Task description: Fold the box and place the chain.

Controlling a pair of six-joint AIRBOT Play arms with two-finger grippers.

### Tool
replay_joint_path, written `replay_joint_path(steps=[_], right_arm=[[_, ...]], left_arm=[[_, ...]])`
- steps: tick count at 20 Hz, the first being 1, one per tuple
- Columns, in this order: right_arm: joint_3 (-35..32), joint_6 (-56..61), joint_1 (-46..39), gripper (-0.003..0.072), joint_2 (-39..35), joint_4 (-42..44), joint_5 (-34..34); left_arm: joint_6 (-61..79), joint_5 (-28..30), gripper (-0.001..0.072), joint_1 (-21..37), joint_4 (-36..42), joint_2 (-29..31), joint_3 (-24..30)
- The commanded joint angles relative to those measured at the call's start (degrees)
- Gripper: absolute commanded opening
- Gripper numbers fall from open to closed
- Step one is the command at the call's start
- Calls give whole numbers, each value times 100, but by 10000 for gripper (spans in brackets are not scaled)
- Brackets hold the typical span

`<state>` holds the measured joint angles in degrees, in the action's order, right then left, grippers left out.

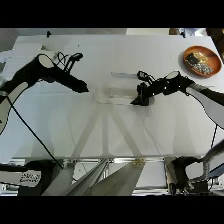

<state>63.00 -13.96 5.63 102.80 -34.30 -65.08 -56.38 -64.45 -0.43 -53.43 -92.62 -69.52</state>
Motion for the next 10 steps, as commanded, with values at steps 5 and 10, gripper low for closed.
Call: replay_joint_path(steps=[5,10], right_arm=[[4,0,2,455,4,0,-4],[4,0,2,455,4,0,-4]], left_arm=[[-192,833,10,-444,280,-234,260],[-175,855,10,-601,496,-474,260]])
